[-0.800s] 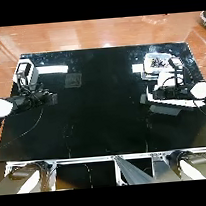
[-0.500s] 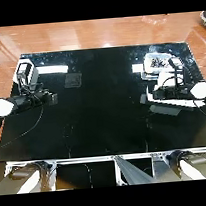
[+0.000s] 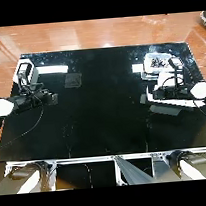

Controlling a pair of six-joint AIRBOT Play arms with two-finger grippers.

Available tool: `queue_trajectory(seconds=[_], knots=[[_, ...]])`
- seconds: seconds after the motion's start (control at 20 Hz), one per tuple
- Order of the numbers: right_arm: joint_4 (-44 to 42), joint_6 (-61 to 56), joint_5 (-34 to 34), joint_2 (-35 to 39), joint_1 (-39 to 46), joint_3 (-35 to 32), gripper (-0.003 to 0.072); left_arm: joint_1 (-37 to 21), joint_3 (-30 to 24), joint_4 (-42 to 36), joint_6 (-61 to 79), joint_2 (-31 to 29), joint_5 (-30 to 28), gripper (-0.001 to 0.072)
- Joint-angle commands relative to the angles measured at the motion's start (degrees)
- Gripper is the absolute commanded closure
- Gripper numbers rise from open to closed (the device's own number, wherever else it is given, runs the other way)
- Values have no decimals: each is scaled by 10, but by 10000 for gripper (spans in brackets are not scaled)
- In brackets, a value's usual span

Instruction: Fold the box and place the chain.

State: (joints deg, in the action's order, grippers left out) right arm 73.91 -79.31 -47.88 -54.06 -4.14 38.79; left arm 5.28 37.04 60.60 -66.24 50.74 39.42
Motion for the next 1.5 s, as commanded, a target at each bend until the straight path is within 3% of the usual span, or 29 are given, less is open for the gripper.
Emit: queue_trajectory(seconds=[0.0,0.15,0.2,0.25,0.3,0.35,0.4,0.5,0.7,0.85,0.95,1.0,1.1,1.25,1.45], knots=[[-4,-1,3,0,0,0,664,1,0,-9,0,4,2,689],[-15,-2,63,0,0,0,658,1,0,-17,0,4,2,689],[-15,-17,80,0,0,0,392,1,0,-17,0,4,0,688],[-14,-29,99,-1,0,0,-9,1,0,-17,0,4,-4,675],[-14,-42,113,-1,2,0,-4,1,0,-17,0,4,-9,475],[-14,-63,118,-1,8,2,-4,1,0,-17,0,4,-10,76],[-9,-94,103,-1,29,13,-3,1,0,-17,-2,3,-11,73],[56,-183,6,-2,115,65,-2,1,0,-17,-2,3,-12,74],[143,-159,-129,-2,382,163,-2,1,0,-17,-2,3,-15,74],[103,-118,-165,-28,579,167,-1,1,0,-17,-2,4,-16,74],[-27,-49,-195,-80,670,167,-1,1,0,-17,-2,4,-19,75],[-112,9,-213,-111,696,167,-2,1,0,-17,-2,4,-17,74],[-201,86,-269,-186,713,183,-2,1,0,-17,-2,4,-16,74],[-197,97,-388,-317,705,241,-2,1,0,-17,-2,4,-17,74],[-197,123,-431,-421,667,309,-2,1,0,-17,-2,4,-17,75]])
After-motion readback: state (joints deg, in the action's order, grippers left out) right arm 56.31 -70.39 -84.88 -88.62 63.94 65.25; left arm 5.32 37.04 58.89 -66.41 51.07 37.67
